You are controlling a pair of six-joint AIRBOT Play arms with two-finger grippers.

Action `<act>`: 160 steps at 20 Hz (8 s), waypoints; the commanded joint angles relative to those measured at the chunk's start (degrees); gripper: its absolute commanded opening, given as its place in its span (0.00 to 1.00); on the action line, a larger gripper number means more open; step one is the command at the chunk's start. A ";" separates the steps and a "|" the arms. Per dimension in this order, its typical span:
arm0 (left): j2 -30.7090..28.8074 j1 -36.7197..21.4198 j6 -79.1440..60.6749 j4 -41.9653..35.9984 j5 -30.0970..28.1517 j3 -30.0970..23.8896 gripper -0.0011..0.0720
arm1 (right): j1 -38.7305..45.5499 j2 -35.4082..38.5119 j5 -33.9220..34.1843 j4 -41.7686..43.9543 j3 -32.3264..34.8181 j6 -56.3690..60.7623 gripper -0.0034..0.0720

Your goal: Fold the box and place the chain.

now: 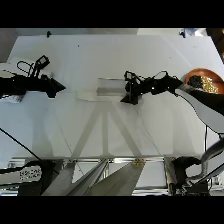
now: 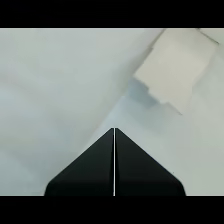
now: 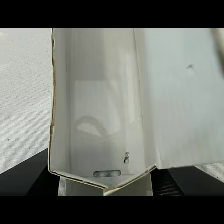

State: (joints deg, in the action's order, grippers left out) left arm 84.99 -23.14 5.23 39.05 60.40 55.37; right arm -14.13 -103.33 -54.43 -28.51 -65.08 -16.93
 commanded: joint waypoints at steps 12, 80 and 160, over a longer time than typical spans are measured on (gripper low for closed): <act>9.75 12.37 29.79 1.42 -4.94 -0.98 0.02 | -0.02 -0.02 -0.02 0.00 -0.04 0.00 0.66; 8.92 19.56 18.53 -21.27 -1.95 -0.96 0.50 | -0.07 -0.02 -0.22 -0.11 -0.04 0.00 0.66; 15.47 46.25 104.08 46.88 3.02 24.65 0.47 | -0.09 -0.02 -0.22 -0.11 -0.04 0.00 0.66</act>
State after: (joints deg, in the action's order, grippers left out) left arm 98.78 22.02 107.35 82.87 61.78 78.98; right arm -14.17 -103.33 -54.57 -28.69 -65.08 -16.99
